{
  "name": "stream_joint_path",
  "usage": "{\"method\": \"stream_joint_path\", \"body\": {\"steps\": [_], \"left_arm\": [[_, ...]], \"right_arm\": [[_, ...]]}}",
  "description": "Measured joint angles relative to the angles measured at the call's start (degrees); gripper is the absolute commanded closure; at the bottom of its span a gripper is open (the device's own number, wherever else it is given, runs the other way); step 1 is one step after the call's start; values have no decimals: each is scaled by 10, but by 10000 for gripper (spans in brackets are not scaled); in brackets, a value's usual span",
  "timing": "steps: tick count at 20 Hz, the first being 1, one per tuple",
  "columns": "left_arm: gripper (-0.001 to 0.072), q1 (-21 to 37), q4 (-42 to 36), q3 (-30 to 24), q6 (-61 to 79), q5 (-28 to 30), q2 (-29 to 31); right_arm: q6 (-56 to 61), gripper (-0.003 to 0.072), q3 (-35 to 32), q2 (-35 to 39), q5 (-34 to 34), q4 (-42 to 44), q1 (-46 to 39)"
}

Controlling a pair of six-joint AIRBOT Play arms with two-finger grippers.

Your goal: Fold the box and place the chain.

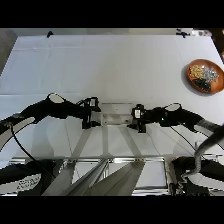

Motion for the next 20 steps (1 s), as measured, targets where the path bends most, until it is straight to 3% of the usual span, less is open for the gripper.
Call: {"method": "stream_joint_path", "body": {"steps": [20], "left_arm": [[0, -14, -12, 2, -2, -20, -6]], "right_arm": [[1, 248, 0, 0, -2, 1, 0]]}}
